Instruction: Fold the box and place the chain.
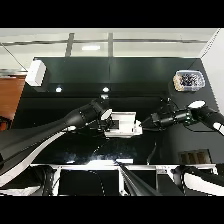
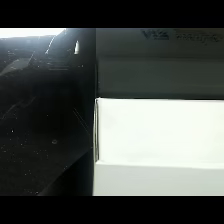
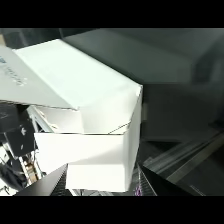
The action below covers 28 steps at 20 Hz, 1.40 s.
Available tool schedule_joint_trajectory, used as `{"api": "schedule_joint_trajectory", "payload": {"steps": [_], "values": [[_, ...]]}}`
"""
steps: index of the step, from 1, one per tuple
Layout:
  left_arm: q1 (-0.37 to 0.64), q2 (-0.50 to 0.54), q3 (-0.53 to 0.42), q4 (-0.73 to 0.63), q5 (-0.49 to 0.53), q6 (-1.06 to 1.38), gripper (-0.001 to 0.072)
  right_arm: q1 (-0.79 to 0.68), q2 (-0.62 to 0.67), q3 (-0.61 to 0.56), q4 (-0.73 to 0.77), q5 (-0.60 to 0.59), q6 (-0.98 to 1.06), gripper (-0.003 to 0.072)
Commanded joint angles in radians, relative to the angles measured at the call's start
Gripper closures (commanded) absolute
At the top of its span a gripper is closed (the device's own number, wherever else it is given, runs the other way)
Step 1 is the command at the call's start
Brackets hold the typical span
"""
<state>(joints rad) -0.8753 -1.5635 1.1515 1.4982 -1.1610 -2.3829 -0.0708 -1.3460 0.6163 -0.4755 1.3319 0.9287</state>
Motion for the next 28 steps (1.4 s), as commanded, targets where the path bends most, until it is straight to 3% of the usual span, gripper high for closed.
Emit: {"api": "schedule_joint_trajectory", "payload": {"steps": [1,9,16,24,25,26,28], "values": [[0.0,0.0,0.0,0.0,0.0,0.0,0.0683,0.026,-0.001,0.01,0.003,0.013,-0.001,0.0191],[0.0,0.0,0.0,0.0,0.0,0.0,0.0684,0.23,-0.001,0.079,-0.037,-0.153,0.144,0.0202],[0.0,0.0,0.0,0.0,0.0,0.0,0.0683,0.428,-0.001,0.213,-0.341,-0.299,0.505,0.0211],[0.0,0.0,0.0,0.0,0.0,0.0,0.0683,0.692,-0.001,0.306,-0.828,-0.307,1.009,0.0212],[0.0,0.0,0.0,0.0,0.0,0.0,0.0683,0.722,-0.001,0.314,-0.881,-0.299,1.071,0.0236],[0.0,0.0,0.0,0.0,0.0,0.0,0.0683,0.744,-0.001,0.318,-0.912,-0.296,1.101,0.0339],[0.0,0.0,0.0,0.0,0.0,0.0,0.0683,0.775,-0.001,0.319,-0.921,-0.296,1.155,0.035]]}}
